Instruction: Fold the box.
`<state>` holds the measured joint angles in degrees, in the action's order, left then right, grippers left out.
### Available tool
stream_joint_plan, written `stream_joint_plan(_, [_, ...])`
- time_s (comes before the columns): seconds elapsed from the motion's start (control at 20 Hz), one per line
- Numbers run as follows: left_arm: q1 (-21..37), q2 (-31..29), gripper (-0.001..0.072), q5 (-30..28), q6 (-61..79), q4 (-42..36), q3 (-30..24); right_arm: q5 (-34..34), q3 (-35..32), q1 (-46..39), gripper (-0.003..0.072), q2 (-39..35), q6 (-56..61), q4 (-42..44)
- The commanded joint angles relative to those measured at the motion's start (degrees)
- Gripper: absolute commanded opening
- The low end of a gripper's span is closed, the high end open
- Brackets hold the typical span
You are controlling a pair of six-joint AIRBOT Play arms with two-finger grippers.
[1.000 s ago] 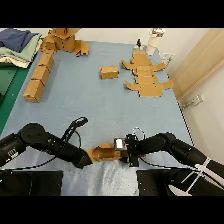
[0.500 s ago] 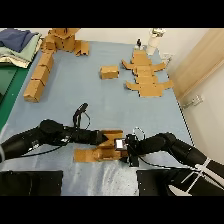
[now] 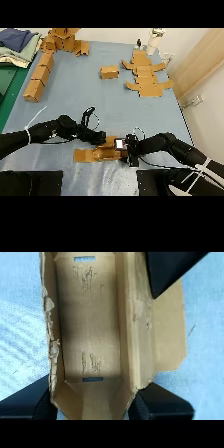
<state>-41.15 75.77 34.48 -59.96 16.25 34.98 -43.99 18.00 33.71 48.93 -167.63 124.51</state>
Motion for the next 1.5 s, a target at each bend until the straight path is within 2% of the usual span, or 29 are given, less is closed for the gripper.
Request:
stream_joint_plan(0.0, [0.07,0.83,0.0011,1.95,-2.73,2.91,1.84,0.02,0.0,-0.02,0.0506,0.04,0.04,-0.02])
stream_joint_plan(0.15, [1.16,0.42,0.0011,6.03,-2.32,2.47,4.13,0.0,0.0,-0.02,0.0506,0.04,0.04,-0.02])
stream_joint_plan(0.35, [8.57,-6.47,0.0011,18.84,7.23,3.85,8.55,0.02,0.0,-0.02,0.0506,0.04,0.04,-0.04])
stream_joint_plan(0.45, [13.03,-12.63,0.0011,25.38,11.1,9.11,8.81,0.02,0.0,-0.02,0.0506,0.04,0.04,-0.04])
stream_joint_plan(0.55, [14.97,-19.78,0.0011,30.82,13.79,19.39,8.72,0.02,0.0,-0.02,0.0506,0.04,0.04,-0.04])
stream_joint_plan(0.7, [11.78,-29.97,0.001,31.67,12.61,31.41,6.99,0.0,0.0,-0.02,0.0506,0.04,0.04,-0.04])
stream_joint_plan(0.85, [4.24,-37.92,0.0013,28.92,18.05,40.06,2.29,0.02,0.0,-0.02,0.0506,0.04,0.04,-0.04])
stream_joint_plan(0.9, [1.53,-39.39,0.0035,27.34,19.34,42.1,-0.13,0.02,0.0,-0.02,0.0506,0.04,0.04,-0.04])
stream_joint_plan(0.95, [-0.9,-39.78,0.0409,25.07,19.34,42.97,-2.64,0.0,0.0,-0.02,0.0506,0.04,0.04,-0.04])
stream_joint_plan(1.0, [-2.89,-39.5,0.0694,21.84,19.65,42.84,-5.07,0.0,0.0,-0.02,0.0506,0.04,0.04,-0.04])
stream_joint_plan(1.15, [-7.34,-38.53,0.0698,7.65,24.59,40.89,-12.22,0.02,0.0,-0.02,0.0506,0.04,0.04,-0.04])
stream_joint_plan(1.25, [-10.01,-36.5,0.0698,-1.6,26.12,37.03,-14.08,0.02,0.0,-0.02,0.0506,0.04,0.04,-0.04])
stream_joint_plan(1.35, [-11.34,-33.31,0.0698,-5.7,26.23,35.3,-14.05,0.0,0.0,-0.02,0.0506,0.04,0.04,-0.04])
stream_joint_plan(1.45, [-11.39,-29.31,0.0698,-6.23,26.6,34.8,-13.57,0.0,0.0,-0.02,0.0506,0.04,0.04,-0.04])
